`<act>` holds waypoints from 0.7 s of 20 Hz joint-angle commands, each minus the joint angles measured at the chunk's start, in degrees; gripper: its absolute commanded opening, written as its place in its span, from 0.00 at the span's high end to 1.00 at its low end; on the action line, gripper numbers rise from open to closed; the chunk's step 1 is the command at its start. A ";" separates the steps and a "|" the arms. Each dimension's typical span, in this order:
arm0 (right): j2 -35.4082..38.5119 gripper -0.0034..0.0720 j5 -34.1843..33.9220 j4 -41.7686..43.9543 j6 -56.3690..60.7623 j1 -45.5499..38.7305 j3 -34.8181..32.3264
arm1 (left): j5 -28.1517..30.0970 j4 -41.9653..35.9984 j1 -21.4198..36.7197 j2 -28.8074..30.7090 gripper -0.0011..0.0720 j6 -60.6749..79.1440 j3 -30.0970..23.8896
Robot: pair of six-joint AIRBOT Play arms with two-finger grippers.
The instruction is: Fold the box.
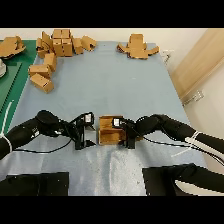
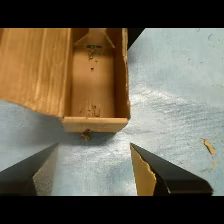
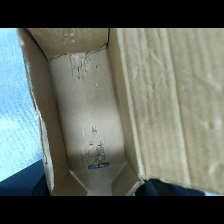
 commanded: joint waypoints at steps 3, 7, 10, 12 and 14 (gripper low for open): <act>-0.04 0.15 0.02 0.00 0.00 0.00 0.00 | 5.86 -0.37 -3.76 -2.73 0.03 -2.03 -0.61; -0.04 0.15 0.02 -0.20 -0.02 0.00 0.00 | 9.44 -1.95 -7.30 -3.28 0.02 -2.45 -0.59; -0.04 0.15 0.04 -0.17 -0.02 0.00 0.00 | 10.56 -2.64 -7.61 -3.30 0.02 -2.82 -0.61; -0.04 0.15 0.04 -0.20 0.00 0.00 0.00 | 10.49 -2.71 -7.61 -3.30 0.02 -2.80 -0.59; -0.04 0.15 0.04 -0.20 0.00 0.02 0.00 | 10.58 -3.21 -7.61 -3.30 0.02 -2.78 -0.59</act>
